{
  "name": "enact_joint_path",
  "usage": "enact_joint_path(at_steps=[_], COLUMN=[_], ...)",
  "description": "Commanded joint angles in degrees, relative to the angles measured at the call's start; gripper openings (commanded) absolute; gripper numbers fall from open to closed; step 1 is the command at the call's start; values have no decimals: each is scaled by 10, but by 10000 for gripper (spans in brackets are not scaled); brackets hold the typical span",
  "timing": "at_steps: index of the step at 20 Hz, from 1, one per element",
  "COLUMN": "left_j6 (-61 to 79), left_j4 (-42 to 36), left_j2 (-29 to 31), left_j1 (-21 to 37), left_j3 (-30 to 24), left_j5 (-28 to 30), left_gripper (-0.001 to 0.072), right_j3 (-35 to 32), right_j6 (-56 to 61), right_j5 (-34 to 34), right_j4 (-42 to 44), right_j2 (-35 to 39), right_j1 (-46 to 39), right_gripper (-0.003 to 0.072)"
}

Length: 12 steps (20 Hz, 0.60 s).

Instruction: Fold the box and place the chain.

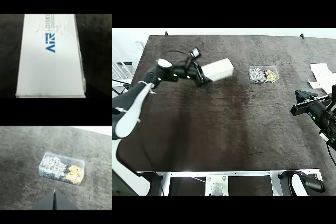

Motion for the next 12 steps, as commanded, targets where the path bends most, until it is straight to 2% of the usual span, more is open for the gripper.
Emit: enact_joint_path(at_steps=[1, 4, 12], left_j6=[-131, -210, -310], left_j4=[49, 79, 126], left_j2=[52, 52, 33], left_j1=[46, 109, 244], left_j3=[-6, -6, -6], left_j5=[142, 183, 208], left_gripper=[14, 15, 17], right_j3=[-1, -1, -2], right_j6=[0, 7, 31], right_j5=[-3, -3, -3], right_j4=[0, 0, 0], right_j2=[1, 1, 1], right_j1=[0, 0, 0], right_gripper=[6, 6, 6])
